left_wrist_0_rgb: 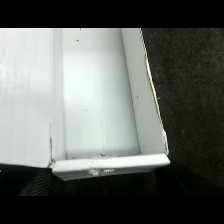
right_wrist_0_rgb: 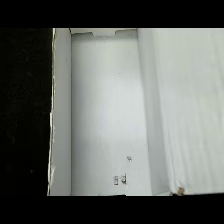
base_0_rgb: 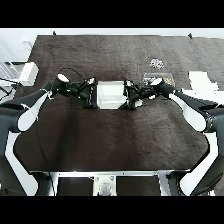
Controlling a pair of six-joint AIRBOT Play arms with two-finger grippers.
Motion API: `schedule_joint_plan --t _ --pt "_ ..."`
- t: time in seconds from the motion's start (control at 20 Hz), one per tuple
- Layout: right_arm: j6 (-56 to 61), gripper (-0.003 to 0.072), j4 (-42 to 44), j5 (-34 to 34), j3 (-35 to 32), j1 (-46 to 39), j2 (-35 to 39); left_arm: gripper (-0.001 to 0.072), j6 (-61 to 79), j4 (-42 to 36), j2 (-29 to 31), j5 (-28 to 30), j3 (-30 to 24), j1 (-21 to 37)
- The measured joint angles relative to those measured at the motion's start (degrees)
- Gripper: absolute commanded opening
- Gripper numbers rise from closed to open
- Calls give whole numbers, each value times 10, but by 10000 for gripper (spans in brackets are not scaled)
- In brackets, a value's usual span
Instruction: Fold the box and place the chain.
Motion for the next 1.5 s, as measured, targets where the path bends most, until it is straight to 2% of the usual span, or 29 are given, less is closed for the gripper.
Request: schedule_joint_plan --t 0.6,1.1,1.5 --pt "-1 584 0 1 0 0 0 718 32 -37 -15 8 0 -7" --pt "-1 584 0 0 0 0 0 717 32 -1 -18 2 21 -9" --pt "0 584 0 0 0 0 0 717 40 -37 -27 4 22 -9"
